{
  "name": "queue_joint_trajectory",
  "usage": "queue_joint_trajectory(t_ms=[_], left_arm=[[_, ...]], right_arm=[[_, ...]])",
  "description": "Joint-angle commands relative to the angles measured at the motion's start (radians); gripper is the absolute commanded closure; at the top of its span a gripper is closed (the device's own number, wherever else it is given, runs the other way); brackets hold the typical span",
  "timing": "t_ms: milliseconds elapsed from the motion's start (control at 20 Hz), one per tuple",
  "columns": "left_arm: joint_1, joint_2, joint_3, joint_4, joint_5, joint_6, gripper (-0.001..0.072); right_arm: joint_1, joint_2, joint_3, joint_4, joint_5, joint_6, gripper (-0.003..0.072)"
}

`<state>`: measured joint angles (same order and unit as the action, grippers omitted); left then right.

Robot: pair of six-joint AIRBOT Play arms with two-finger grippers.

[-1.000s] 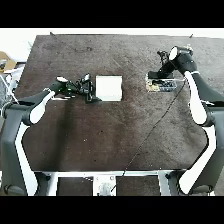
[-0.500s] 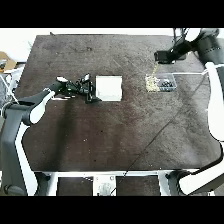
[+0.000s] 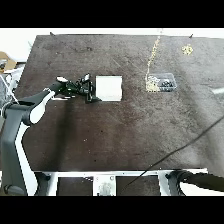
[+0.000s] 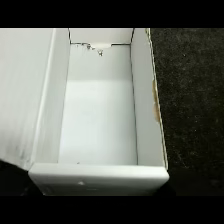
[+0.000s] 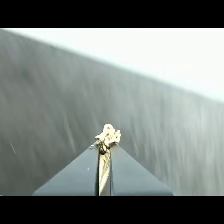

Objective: Fold the box and place the chain.

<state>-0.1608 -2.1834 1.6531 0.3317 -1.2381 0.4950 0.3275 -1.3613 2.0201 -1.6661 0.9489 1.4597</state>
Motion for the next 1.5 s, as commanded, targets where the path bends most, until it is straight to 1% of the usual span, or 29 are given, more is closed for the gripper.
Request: queue_joint_trajectory(t_ms=[0,150,300,500,650,800,850,950,1100,1150,1200,1250,1300,1450], left_arm=[[0.0,0.0,0.0,0.0,0.0,0.0,0.0486],[0.0,0.0,0.0,0.0,0.0,0.0,0.0486],[0.0,0.0,0.0,0.0,0.0,0.0,0.0486],[0.0,0.0,0.0,0.0,0.0,0.0,0.0486],[0.0,0.0,0.0,0.0,0.0,0.0,0.0486],[0.0,0.0,0.0,0.0,0.0,0.0,0.0486],[0.0,0.0,0.0,0.0,0.0,0.0,0.0486],[0.0,0.0,0.0,0.0,0.0,0.0,0.0486],[0.0,0.0,0.0,-0.001,0.0,0.0,0.0485],[0.0,0.0,0.0,-0.001,0.0,0.0,0.0486],[0.0,0.0,0.0,-0.001,0.0,0.0,0.0486],[0.0,0.0,0.0,-0.001,0.0,0.0,0.0486],[0.0,0.0,0.0,-0.001,0.0,0.0,0.0486],[0.0,0.0,0.0,-0.001,0.0,0.0,0.0486]], right_arm=[[0.111,0.057,0.0,-0.021,-0.192,-0.058,0.0682],[0.192,0.052,-0.024,-0.017,-0.218,-0.08,0.0682],[0.245,0.044,-0.113,-0.008,-0.259,-0.079,0.0682],[0.265,0.044,-0.319,0.091,-0.355,-0.076,0.0682],[0.266,0.029,-0.497,0.167,-0.502,-0.076,0.0682],[0.265,-0.055,-0.662,0.178,-0.649,-0.076,0.0682],[0.263,-0.092,-0.703,0.179,-0.681,-0.076,0.0683],[0.263,-0.151,-0.743,0.179,-0.694,-0.076,0.0682],[0.254,-0.185,-0.751,0.179,-0.65,-0.076,0.0682],[0.248,-0.177,-0.751,0.179,-0.639,-0.076,0.0622],[0.235,-0.164,-0.751,0.179,-0.618,-0.073,0.0413],[0.216,-0.148,-0.751,0.179,-0.588,-0.035,0.0238],[0.188,-0.128,-0.751,0.179,-0.539,0.006,0.0243],[0.076,-0.067,-0.763,0.179,-0.32,0.1,0.0249]])
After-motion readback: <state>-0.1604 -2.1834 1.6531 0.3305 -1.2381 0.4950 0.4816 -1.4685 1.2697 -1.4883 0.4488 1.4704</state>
